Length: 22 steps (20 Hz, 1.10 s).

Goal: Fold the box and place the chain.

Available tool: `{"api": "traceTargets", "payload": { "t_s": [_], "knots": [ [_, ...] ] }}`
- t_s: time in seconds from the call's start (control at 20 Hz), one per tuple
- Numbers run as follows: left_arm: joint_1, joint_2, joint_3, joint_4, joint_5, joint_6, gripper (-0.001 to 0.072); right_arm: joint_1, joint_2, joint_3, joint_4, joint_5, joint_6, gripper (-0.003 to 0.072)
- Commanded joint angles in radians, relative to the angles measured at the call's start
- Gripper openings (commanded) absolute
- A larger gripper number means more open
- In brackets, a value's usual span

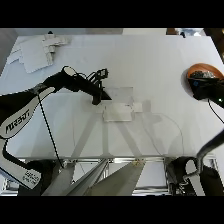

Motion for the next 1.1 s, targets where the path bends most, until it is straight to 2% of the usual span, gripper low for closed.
{"api": "traceTargets", "payload": {
  "t_s": [0.0, 0.85, 1.0, 1.05],
  "knots": [
    [0.0, 0.0, 0.0, 0.071, -0.011, -0.023, 0.0005, 0.0, 0.001, 0.001, 0.0, 0.0, 0.0, 0.0264],
    [0.0, 0.005, 0.0, 0.06, -0.009, -0.008, 0.0015, 0.0, 0.001, 0.001, 0.012, 0.012, -0.003, 0.0274],
    [0.0, 0.005, 0.0, 0.06, -0.009, -0.008, 0.0015, 0.002, 0.001, 0.001, 0.01, 0.161, -0.129, 0.0324],
    [0.0, 0.005, 0.0, 0.06, -0.009, -0.008, 0.0015, 0.018, 0.001, 0.001, 0.006, 0.22, -0.198, 0.0367]
  ]
}}
